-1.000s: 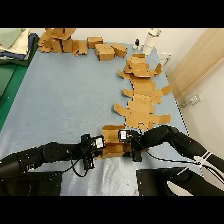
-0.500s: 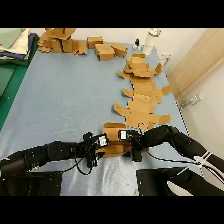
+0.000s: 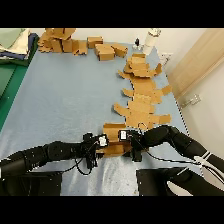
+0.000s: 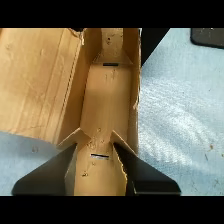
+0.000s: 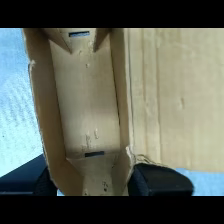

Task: Fold the box.

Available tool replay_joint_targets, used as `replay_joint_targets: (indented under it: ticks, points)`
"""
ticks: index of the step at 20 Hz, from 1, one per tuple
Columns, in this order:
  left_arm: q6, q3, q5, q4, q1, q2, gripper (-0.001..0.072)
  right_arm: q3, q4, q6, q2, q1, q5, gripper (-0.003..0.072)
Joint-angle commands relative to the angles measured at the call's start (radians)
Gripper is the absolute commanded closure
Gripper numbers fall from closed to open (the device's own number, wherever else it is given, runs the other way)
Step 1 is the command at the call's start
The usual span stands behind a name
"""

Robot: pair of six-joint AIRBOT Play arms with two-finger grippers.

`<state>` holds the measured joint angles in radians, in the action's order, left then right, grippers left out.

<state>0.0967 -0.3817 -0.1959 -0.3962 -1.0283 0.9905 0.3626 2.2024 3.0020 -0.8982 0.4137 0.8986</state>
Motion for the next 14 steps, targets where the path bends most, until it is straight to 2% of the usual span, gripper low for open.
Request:
replay_joint_targets:
  ticks: [1, 2, 6, 8, 9, 11, 13, 14]
  points:
    - [0.0, 0.003, -0.006, -0.016, 0.002, -0.008, 0.0563, 0.0, 0.001, -0.001, 0.0, 0.0, 0.0, 0.018]
    - [0.0, 0.01, -0.004, -0.033, 0.002, -0.021, 0.0691, 0.0, 0.001, -0.001, 0.0, 0.0, 0.0, 0.018]
    - [0.13, 0.047, -0.006, -0.05, 0.031, -0.134, 0.0696, 0.0, 0.001, -0.001, 0.0, 0.0, 0.0, 0.018]
    - [0.289, 0.047, -0.041, -0.154, 0.045, -0.214, 0.0696, 0.0, 0.001, -0.001, 0.0, 0.0, 0.0, 0.018]
    - [0.41, 0.047, -0.092, -0.26, 0.06, -0.247, 0.0696, 0.0, 0.001, -0.001, 0.0, 0.0, 0.0, 0.018]
    - [0.815, 0.045, -0.261, -0.578, 0.105, -0.307, 0.0697, 0.0, 0.001, -0.001, 0.0, 0.0, 0.0, 0.018]
    - [1.365, 0.032, -0.472, -0.938, 0.157, -0.373, 0.0697, 0.0, 0.001, -0.001, 0.0, 0.0, 0.0, 0.018]
    - [1.645, 0.017, -0.586, -1.065, 0.186, -0.412, 0.0697, 0.0, 0.001, -0.001, 0.0, 0.0, 0.0, 0.018]
